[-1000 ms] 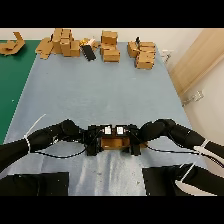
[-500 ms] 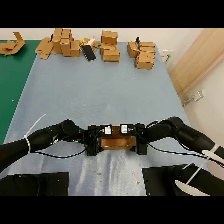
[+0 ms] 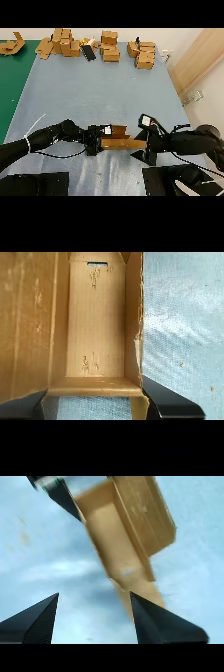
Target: Fold the box.
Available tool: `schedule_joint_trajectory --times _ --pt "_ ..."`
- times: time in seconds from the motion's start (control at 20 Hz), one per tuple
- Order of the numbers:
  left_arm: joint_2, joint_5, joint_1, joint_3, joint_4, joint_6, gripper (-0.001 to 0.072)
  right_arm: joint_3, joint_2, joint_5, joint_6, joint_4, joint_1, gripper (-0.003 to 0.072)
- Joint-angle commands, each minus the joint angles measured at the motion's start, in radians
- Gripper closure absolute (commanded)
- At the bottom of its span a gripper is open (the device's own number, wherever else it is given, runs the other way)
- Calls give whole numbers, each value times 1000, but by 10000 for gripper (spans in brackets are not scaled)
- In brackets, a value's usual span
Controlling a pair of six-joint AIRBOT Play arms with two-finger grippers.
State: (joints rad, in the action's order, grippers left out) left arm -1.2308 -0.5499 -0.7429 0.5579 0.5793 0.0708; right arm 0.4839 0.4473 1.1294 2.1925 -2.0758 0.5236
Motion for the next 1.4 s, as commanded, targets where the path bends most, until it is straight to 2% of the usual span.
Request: schedule_joint_trajectory --times 0.0,0.15,0.3,0.35,0.4,0.45,0.5,0.55,0.7,0.9,1.0,1.35 --pt "1 0 1 0 0 0 242 0 -142 47 -468 -122 0 1" --pt "0 1 1 0 0 0 243 -25 -178 23 -879 -99 0 1" --pt "1 0 1 0 0 0 243 -59 -163 13 -1075 -56 0 1" --pt "1 0 1 0 0 0 242 -72 -151 2 -1078 -66 0 2" --pt "1 0 1 0 0 0 242 -84 -133 -18 -1078 -79 0 90" --pt "0 0 1 0 0 0 242 -91 -102 -60 -1075 -87 0 289" --pt "1 0 1 0 0 0 242 -91 -60 -117 -1052 -82 0 522" --pt "1 0 1 0 0 0 242 -88 -9 -164 -985 -89 -1 684" --pt "1 0 1 0 0 0 243 -32 199 -191 -733 -198 -51 686" --pt "1 0 1 0 0 0 242 125 498 -114 -337 -399 -195 687" --pt "1 0 1 0 0 0 242 184 613 -73 -207 -472 -252 687" --pt "1 0 1 0 0 0 242 208 843 -57 -97 -478 -278 687"
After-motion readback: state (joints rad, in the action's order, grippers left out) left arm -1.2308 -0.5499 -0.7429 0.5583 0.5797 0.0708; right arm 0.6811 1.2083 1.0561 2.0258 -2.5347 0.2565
